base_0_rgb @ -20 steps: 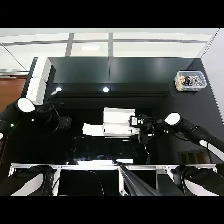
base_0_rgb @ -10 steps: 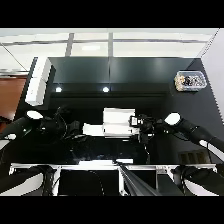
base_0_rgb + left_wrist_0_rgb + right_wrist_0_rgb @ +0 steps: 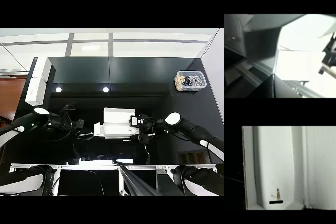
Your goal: Fold the box and place the chain.
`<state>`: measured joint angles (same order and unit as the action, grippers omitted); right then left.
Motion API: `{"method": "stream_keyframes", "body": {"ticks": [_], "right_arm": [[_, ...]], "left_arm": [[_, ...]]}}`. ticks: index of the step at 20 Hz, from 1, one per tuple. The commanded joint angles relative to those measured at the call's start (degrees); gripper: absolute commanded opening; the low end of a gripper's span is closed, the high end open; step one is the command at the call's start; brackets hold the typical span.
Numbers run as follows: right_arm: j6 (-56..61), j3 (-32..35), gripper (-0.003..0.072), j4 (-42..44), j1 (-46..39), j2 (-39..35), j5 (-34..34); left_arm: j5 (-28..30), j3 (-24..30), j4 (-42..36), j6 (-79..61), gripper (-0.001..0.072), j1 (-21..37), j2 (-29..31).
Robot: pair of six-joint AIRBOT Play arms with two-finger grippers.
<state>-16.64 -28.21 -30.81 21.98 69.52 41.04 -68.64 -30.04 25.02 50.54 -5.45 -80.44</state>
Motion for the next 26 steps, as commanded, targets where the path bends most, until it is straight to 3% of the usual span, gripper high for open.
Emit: {"method": "stream_keyframes", "body": {"ticks": [1,2,3,5,6,18,22,26], "right_arm": [[0.0,0.0,0.018,0.1,0.1,0.0,-0.1],[0.0,0.0,0.0179,0.1,0.1,0.0,-0.1],[0.0,0.0,0.0179,0.1,0.1,0.0,-0.1],[0.0,0.0,0.018,0.1,0.1,0.0,-0.1],[0.0,0.0,0.018,0.1,0.1,0.0,-0.1],[0.0,0.0,0.0179,0.1,0.1,0.0,-0.1],[0.0,0.0,0.0179,0.1,0.1,0.0,-0.1],[0.0,0.0,0.018,0.1,0.1,0.0,-0.1]], "left_arm": [[-1.5,-3.8,1.5,-1.1,0.0023,-1.6,-0.9],[-2.4,-5.0,1.5,-1.1,0.0029,-1.5,-0.9],[-3.3,-6.0,1.5,-1.0,0.0122,-1.5,-0.9],[-4.7,-7.6,1.5,-1.0,0.0428,-1.5,-0.8],[-5.0,-8.0,1.5,-1.0,0.0532,-1.5,-0.8],[-5.3,-8.2,-0.3,-1.0,0.0544,-6.3,-0.8],[-5.1,-10.6,0.1,-0.3,0.0543,-7.7,-0.8],[-2.1,-15.6,8.6,10.0,0.0542,-11.0,-0.8]]}}
